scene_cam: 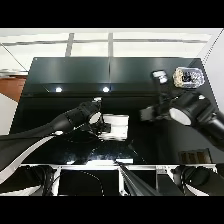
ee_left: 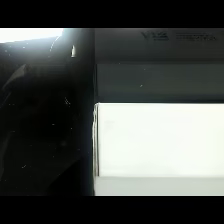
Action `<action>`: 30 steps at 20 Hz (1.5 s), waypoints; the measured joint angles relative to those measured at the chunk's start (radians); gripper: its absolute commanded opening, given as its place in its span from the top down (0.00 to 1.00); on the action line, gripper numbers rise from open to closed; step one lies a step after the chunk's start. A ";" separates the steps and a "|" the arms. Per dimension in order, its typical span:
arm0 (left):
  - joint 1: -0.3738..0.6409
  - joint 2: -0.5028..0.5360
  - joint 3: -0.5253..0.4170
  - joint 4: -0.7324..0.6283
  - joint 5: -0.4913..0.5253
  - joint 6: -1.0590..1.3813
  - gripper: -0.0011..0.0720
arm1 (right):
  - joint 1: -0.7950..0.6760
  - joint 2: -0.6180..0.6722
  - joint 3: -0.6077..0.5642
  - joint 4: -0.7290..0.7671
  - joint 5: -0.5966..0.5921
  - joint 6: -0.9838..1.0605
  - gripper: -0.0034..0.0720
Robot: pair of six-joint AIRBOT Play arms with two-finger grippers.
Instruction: Fold the box and place the chain.
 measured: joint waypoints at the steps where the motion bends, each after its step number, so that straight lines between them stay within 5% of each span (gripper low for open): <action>1: 0.000 0.000 0.000 0.000 0.000 0.000 0.94 | -0.024 0.010 -0.004 -0.072 0.005 -0.007 0.60; 3: 0.000 0.000 0.000 0.000 0.000 0.000 0.94 | -0.097 0.023 -0.018 -0.194 -0.029 -0.022 0.60; 4: 0.000 0.000 0.000 0.000 0.001 0.000 0.94 | -0.141 0.025 -0.028 -0.234 -0.061 -0.023 0.49; 5: 0.000 0.000 0.000 0.000 0.001 0.000 0.94 | -0.194 0.024 -0.039 -0.265 -0.103 -0.020 0.00; 9: 0.000 0.000 0.000 0.000 0.001 0.000 0.94 | -0.451 -0.039 -0.054 -0.253 -0.257 0.009 0.02; 13: 0.000 0.000 0.000 0.000 0.001 0.000 0.94 | -0.756 -0.204 0.099 0.035 -0.363 -0.024 0.02; 17: 0.000 0.000 0.000 0.000 0.000 0.000 0.94 | -0.965 -0.438 0.345 0.373 -0.329 -0.056 0.03; 22: 0.000 0.000 0.000 0.000 -0.001 0.000 0.94 | -1.036 -0.690 0.571 0.618 -0.307 -0.043 0.03; 23: 0.000 0.000 0.000 0.000 -0.001 0.000 0.94 | -1.039 -0.727 0.601 0.642 -0.308 -0.035 0.10; 30: 0.000 0.000 0.000 0.000 -0.005 0.000 0.94 | -1.028 -0.870 0.680 0.692 -0.340 0.008 0.11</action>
